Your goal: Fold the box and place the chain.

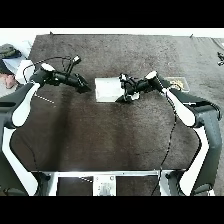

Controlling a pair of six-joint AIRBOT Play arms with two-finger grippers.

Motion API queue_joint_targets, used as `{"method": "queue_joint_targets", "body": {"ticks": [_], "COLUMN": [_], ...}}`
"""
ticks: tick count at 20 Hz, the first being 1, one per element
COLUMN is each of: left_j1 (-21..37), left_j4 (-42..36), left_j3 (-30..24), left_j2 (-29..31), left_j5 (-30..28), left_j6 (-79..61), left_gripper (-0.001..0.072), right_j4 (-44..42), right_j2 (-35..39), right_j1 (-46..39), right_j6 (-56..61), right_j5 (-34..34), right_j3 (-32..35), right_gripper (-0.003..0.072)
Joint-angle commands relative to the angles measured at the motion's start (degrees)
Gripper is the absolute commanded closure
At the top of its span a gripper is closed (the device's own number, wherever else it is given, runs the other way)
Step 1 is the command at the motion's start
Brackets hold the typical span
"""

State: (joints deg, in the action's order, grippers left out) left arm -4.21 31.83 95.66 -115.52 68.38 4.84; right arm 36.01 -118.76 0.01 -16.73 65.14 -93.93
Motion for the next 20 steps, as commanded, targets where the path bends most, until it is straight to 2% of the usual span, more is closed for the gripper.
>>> {"method": "queue_joint_targets", "body": {"ticks": [1,3,6,11,20], "left_j1": [0.09,0.07,-0.04,-1.36,-2.43], "left_j4": [-0.35,-0.37,-1.66,-5.31,-8.24], "left_j3": [1.64,1.57,-0.74,-3.82,-4.61], "left_j2": [-2.47,-2.8,-2.8,-2.8,-2.8], "left_j5": [7.41,9.77,9.6,8.31,4.09], "left_j6": [-15.39,-21.31,-29.24,-30.62,-28.85], "left_gripper": [-0.0011,-0.0011,-0.0011,-0.0011,-0.0011], "right_j4": [-0.02,-0.02,-0.02,-0.02,-0.02], "right_j2": [0.04,0.04,0.04,0.04,0.04], "right_j1": [0.02,0.02,0.02,0.02,0.02], "right_j6": [0.0,0.0,0.0,0.0,0.0], "right_j5": [0.02,0.02,0.02,0.02,0.02], "right_j3": [-0.04,-0.04,-0.04,-0.04,-0.04], "right_gripper": [0.0521,0.0521,0.0521,0.0521,0.0521]}}
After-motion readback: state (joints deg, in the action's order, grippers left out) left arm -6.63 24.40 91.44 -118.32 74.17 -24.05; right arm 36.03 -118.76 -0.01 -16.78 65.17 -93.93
